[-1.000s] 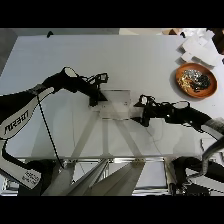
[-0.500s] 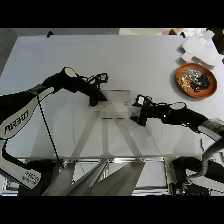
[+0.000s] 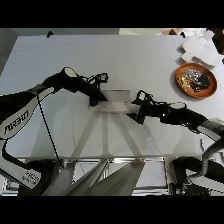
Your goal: Fold the box and place the chain.
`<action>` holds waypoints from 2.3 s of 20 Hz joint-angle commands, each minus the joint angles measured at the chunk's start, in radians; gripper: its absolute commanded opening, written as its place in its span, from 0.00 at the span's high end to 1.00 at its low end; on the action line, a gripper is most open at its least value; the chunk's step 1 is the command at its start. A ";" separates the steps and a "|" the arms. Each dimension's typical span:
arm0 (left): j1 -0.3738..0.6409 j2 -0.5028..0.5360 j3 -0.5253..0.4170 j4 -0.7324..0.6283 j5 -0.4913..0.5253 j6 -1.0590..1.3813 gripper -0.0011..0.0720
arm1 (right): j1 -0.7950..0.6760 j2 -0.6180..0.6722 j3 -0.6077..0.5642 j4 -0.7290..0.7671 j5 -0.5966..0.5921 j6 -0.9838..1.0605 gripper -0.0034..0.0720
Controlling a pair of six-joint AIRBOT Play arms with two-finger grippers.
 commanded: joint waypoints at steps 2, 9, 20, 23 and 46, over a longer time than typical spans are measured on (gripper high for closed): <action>0.000 0.000 0.000 0.000 0.000 0.000 0.97 | 0.001 -0.005 0.009 0.002 -0.003 0.039 0.04; -0.001 0.000 0.000 0.000 0.000 0.000 0.97 | 0.001 -0.042 0.061 -0.134 -0.055 0.294 0.04; -0.001 0.000 0.000 0.000 0.000 0.000 0.97 | 0.001 -0.102 0.181 -0.165 0.019 0.194 0.04; -0.001 0.000 0.000 0.000 0.000 0.000 0.97 | 0.001 -0.102 0.182 -0.235 0.028 0.215 0.04; -0.001 0.000 0.000 0.000 0.000 0.000 0.97 | -0.109 -0.225 0.340 -0.248 0.236 -0.027 0.04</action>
